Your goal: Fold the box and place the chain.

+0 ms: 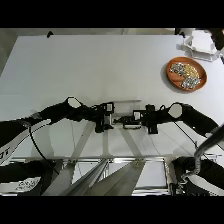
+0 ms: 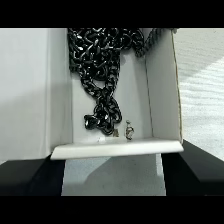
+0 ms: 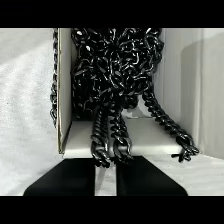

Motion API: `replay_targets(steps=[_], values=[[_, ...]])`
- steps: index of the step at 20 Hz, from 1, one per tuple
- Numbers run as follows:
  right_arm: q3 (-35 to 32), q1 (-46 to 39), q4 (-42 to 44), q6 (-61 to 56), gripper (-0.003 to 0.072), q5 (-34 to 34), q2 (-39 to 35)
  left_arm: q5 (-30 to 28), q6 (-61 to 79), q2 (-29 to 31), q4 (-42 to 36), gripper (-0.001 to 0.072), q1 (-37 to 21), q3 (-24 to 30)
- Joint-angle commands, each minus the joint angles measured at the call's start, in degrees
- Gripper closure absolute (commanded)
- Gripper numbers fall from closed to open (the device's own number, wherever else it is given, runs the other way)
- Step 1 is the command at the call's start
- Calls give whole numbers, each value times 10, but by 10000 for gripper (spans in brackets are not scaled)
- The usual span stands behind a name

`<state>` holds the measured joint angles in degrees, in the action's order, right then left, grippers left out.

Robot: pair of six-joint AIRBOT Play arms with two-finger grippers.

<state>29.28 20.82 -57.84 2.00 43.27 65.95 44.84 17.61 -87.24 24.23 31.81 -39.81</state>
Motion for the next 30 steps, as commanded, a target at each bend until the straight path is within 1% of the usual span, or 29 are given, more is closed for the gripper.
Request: replay_targets(steps=[1, 5, 8, 11, 14, 17, 19, 20, 21, 23, 24, 26, 28, 30], values=[[0, 1, -4, 0, 648, 12, 4, 0, 0, 0, 0, 389, 0, 0], [0, -6, -9, -25, 670, 15, 0, 0, 0, 0, 0, 389, 0, 0], [0, -21, -9, -36, 670, 19, -29, 0, 0, 0, 0, 389, 0, 0], [0, -47, -22, -37, 670, 32, -98, 0, 0, 0, 0, 389, 0, 0], [0, -76, -23, -36, 671, 60, -176, 0, 0, 0, 0, 389, 0, 0], [0, -81, -19, -36, 671, 91, -243, 0, 0, 0, 0, 389, 0, 0], [0, -81, 7, -36, 671, 96, -280, 0, 0, 0, 0, 389, 0, 0], [0, -81, 40, -31, 672, 96, -296, 0, 0, 0, 0, 389, 0, 0], [0, -81, 92, -18, 672, 96, -307, 0, 0, 0, 0, 389, 0, 0], [0, -81, 211, 16, 671, 96, -308, 0, 0, 0, 0, 389, 0, 0], [0, -81, 249, 16, 671, 92, -301, 0, 0, 0, 0, 389, 0, 0], [0, -78, 271, 15, 670, 96, -263, 0, 0, 0, 0, 389, 0, 0], [0, -59, 271, 15, 670, 98, -203, 0, 0, 0, 0, 389, 0, 0], [0, -24, 271, 15, 666, 78, -132, 0, 0, 0, 0, 389, 0, 0]])
